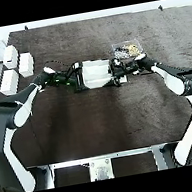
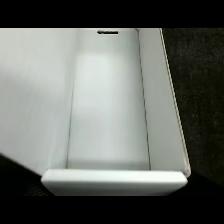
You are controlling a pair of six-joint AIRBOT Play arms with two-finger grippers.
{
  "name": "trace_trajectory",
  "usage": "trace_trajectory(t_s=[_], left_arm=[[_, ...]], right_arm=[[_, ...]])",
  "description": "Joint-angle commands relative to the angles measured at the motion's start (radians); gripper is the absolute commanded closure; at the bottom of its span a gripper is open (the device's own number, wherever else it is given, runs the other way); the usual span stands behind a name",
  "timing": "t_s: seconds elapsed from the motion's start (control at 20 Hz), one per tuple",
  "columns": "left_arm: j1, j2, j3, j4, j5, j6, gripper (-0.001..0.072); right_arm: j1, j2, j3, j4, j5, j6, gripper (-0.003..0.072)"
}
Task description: Fold the box and place the chain.
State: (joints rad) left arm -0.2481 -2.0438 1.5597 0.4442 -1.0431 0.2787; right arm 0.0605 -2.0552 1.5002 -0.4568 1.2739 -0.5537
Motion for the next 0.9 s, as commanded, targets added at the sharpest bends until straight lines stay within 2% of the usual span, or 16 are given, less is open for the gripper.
trace_trajectory(t_s=[0.0,0.5,0.85], left_arm=[[0.002,-0.003,0.0,-0.011,-0.001,0.01,-0.0011],[0.002,-0.029,0.001,-0.018,0.039,-0.005,-0.0011],[0.005,-0.028,0.006,-0.024,-0.015,0.077,-0.0011]], right_arm=[[0.001,0.0,0.0,-0.004,-0.001,0.0,0.0192],[0.001,0.0,0.0,-0.004,-0.001,0.0,0.0191],[0.001,0.0,0.0,-0.004,-0.001,0.0,0.0191]])
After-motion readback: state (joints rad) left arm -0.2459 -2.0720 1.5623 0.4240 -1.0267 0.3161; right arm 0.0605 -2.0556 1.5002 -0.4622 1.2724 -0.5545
